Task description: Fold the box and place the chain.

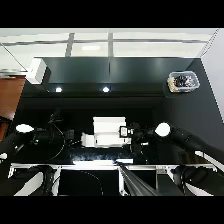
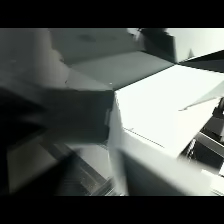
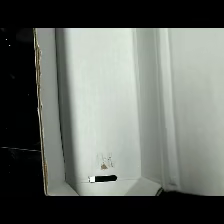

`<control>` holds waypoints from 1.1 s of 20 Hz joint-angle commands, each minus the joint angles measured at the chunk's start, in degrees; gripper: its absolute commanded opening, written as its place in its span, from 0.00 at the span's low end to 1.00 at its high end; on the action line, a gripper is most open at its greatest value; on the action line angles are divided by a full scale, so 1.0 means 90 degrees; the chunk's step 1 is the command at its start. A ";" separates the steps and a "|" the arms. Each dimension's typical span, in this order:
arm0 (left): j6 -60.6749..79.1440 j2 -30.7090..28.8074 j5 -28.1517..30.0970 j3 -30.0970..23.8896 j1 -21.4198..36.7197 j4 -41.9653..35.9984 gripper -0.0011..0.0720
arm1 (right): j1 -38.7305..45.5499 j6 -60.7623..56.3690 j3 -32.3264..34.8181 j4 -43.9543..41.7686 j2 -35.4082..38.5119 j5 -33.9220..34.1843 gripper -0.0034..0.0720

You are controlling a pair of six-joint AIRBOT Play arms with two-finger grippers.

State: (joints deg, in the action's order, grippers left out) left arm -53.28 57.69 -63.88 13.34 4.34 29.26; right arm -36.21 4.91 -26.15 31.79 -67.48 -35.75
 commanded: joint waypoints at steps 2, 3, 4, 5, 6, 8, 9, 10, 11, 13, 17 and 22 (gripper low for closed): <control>0.0097 -0.0408 -0.0257 0.0017 -0.0010 -0.0017 0.99 | -0.0002 -0.0002 0.0005 -0.0002 0.0000 0.0000 0.68; 0.0104 -0.0476 -0.0372 0.0049 -0.0015 0.0007 1.00 | -0.0002 -0.0002 0.0005 -0.0002 0.0002 -0.0002 0.68; 0.0104 -0.0556 -0.0447 0.0090 -0.0056 0.0017 0.99 | -0.0002 -0.0002 0.0005 -0.0002 0.0000 -0.0002 0.68; 0.0078 -0.0661 -0.0442 0.0131 -0.0180 0.0032 0.99 | -0.0002 0.0000 0.0005 -0.0002 0.0000 -0.0002 0.68; 0.0000 -0.0763 -0.0313 0.0168 -0.0369 0.0051 0.99 | -0.0002 -0.0002 0.0005 -0.0005 0.0000 0.0000 0.68; -0.0539 -0.0964 0.0350 0.0240 -0.0988 0.0056 0.99 | -0.0002 0.0000 0.0005 -0.0002 0.0000 0.0000 0.68; -0.0721 -0.1015 0.0731 0.0301 -0.1382 0.0080 0.99 | -0.0002 -0.0002 0.0005 -0.0005 0.0000 -0.0002 0.68; -0.1001 -0.1035 0.1103 0.0369 -0.1766 0.0187 0.98 | -0.0002 0.0000 0.0005 -0.0002 0.0000 -0.0002 0.68; -0.1275 -0.1035 0.1423 0.0437 -0.2098 0.0304 0.96 | -0.0002 -0.0002 0.0005 -0.0002 0.0000 0.0000 0.68; -0.1571 -0.1032 0.1836 0.0602 -0.2688 0.0631 0.96 | -0.0002 -0.0002 0.0005 -0.0002 0.0000 0.0000 0.68; -0.2577 -0.1032 0.1809 0.0852 -0.3128 0.1316 0.93 | -0.0002 -0.0002 0.0005 -0.0002 0.0000 0.0000 0.68; -0.3616 -0.1025 0.1603 0.1129 -0.3461 0.2008 0.87 | -0.0002 -0.0002 0.0005 -0.0005 0.0000 0.0000 0.68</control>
